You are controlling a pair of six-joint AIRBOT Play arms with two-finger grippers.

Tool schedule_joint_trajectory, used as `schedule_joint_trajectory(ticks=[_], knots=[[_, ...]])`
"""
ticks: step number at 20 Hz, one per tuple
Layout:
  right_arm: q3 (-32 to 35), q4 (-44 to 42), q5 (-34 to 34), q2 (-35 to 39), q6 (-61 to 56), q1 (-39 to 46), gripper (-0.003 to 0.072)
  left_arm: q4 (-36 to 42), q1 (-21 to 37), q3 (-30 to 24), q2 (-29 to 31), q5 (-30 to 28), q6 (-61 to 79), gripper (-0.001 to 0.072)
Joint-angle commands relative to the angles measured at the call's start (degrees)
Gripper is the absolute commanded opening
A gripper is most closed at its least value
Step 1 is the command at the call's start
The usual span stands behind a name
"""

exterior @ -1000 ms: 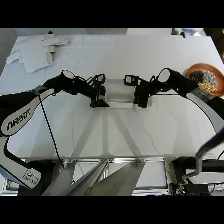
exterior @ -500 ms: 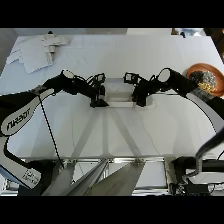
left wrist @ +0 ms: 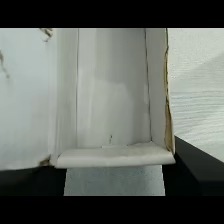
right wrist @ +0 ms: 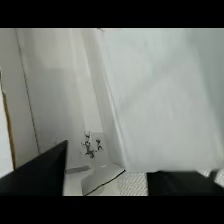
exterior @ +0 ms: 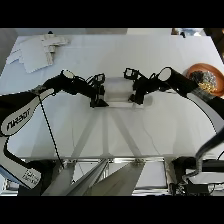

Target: Fold the box and place the chain.

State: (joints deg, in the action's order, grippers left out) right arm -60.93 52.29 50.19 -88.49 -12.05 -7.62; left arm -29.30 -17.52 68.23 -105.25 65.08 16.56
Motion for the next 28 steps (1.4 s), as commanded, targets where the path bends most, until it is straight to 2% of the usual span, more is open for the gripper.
schedule_joint_trajectory(ticks=[1, 2, 3, 6, 7, 8, 9, 10, 19, 23, 25, 27, 28], knots=[[-0.07, 0.55, 1.75, 0.04, -0.13, 0.0, 0.0252, 0.11, 0.02, 0.02, -0.02, -0.13, -0.11, 0.0417], [-0.07, 1.03, 2.78, 0.04, -0.15, 0.0, 0.0146, 0.11, 0.02, 0.02, -0.02, -0.13, -0.11, 0.0417], [-0.07, 1.86, 3.82, 0.09, -0.17, 0.0, 0.0105, 0.11, 0.02, 0.02, -0.02, -0.13, -0.11, 0.0417], [-0.07, 2.12, 4.22, 0.61, -1.62, 0.0, 0.0102, 0.11, 0.02, 0.02, -0.02, -0.13, -0.11, 0.0417], [-0.07, 2.12, 4.2, 0.87, -1.7, 0.0, 0.0166, 0.11, 0.02, 0.02, -0.02, -0.13, -0.11, 0.0417], [-0.07, 2.12, 4.17, 1.14, -1.68, 0.0, 0.0312, 0.11, 0.02, 0.02, -0.02, -0.13, -0.11, 0.0417], [-0.07, 2.12, 4.2, 1.36, -1.68, 0.0, 0.0416, 0.11, 0.02, 0.02, -0.02, -0.13, -0.11, 0.0417], [-0.07, 2.12, 4.2, 1.53, -1.7, 0.0, 0.0437, 0.11, 0.02, 0.02, -0.02, -0.13, -0.11, 0.0417], [-0.07, 4.17, 4.59, 7.13, -3.06, 1.25, 0.0436, 0.11, 0.02, 0.02, -0.02, -0.13, -0.11, 0.0417], [-0.07, 4.48, 9.18, 9.16, -3.23, 5.44, 0.0435, 0.11, 0.02, 0.02, -0.02, -0.13, -0.11, 0.0417], [-0.07, 4.59, 11.3, 9.33, -3.21, 7.45, 0.04, 0.11, 0.02, 0.02, -0.02, -0.13, -0.11, 0.0417], [0.2, 4.98, 11.5, 9.33, -3.15, 8.55, 0.0281, 0.11, 0.02, 0.02, -0.02, -0.13, -0.11, 0.0417], [0.57, 5.57, 11.47, 9.33, -2.89, 8.66, 0.017, 0.11, 0.02, 0.02, -0.02, -0.13, -0.11, 0.0417]])
